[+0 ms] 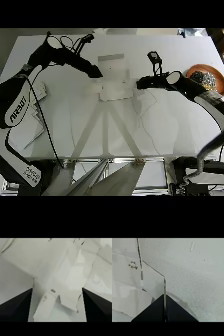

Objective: Fold the box and place the chain.

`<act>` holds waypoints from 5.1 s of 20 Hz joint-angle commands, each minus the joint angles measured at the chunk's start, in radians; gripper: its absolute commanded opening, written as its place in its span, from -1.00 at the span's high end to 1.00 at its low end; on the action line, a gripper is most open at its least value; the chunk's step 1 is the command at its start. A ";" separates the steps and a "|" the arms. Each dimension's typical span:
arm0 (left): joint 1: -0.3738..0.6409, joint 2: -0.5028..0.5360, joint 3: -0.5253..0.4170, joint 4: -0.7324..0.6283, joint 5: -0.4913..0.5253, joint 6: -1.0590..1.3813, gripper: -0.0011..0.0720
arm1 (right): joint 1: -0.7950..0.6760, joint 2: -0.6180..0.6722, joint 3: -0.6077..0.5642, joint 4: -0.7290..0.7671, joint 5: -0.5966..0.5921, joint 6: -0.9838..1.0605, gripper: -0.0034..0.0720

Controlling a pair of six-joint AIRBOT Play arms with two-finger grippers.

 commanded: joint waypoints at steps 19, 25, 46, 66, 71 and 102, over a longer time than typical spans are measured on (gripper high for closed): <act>-0.072 -0.116 0.030 -0.071 0.073 0.205 0.52 | 0.001 0.001 0.000 0.000 0.000 0.000 0.88; -0.073 -0.113 0.030 -0.017 0.055 0.243 0.93 | 0.001 0.001 0.000 0.000 0.000 0.000 0.88; -0.076 -0.103 0.030 -0.085 0.056 0.249 0.94 | 0.000 0.071 0.004 -0.001 0.003 0.000 -0.24; -0.272 0.017 -0.131 0.000 0.103 0.495 0.96 | 0.000 0.591 0.003 -0.416 0.205 0.135 -0.33; -0.270 -0.050 -0.131 0.002 0.140 0.492 0.96 | 0.000 0.556 0.003 -0.417 0.204 0.135 -0.33; -0.271 -0.052 -0.131 0.017 0.216 0.604 0.94 | 0.001 0.396 0.003 -0.407 0.210 0.146 -0.33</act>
